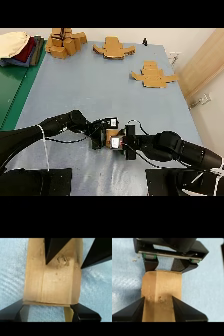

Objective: Fold the box.

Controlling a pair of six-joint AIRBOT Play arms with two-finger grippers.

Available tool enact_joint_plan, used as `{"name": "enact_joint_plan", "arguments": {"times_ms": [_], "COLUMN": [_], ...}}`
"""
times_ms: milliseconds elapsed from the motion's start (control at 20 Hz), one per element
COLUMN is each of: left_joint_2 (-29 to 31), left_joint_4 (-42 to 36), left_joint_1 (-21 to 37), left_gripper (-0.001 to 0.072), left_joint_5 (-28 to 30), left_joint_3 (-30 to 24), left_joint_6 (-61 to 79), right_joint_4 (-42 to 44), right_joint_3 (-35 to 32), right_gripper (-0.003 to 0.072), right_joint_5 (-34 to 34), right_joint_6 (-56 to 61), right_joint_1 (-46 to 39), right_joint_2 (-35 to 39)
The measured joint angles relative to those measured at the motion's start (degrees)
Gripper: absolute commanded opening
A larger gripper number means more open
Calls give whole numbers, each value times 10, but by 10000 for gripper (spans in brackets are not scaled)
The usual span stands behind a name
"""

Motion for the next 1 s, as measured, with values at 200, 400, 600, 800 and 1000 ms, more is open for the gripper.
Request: {"name": "enact_joint_plan", "arguments": {"times_ms": [200, 400, 600, 800, 1000], "left_joint_2": [0, 0, 0, 0, 0], "left_joint_4": [0, 0, 0, 0, 0], "left_joint_1": [0, 0, 0, 0, 0], "left_gripper": [517, 517, 517, 517, 517], "left_joint_5": [0, 0, 0, 0, 0], "left_joint_3": [0, 0, 0, 0, 0], "left_joint_6": [0, 0, 0, 0, 0], "right_joint_4": [-129, -280, -382, -418, -412], "right_joint_3": [-7, -34, -46, -49, -49], "right_gripper": [509, 509, 509, 509, 543], "right_joint_5": [-11, -14, -12, -10, 0], "right_joint_6": [144, 304, 384, 410, 419], "right_joint_1": [55, 106, 123, 129, 132], "right_joint_2": [19, 35, 38, 40, 43]}}
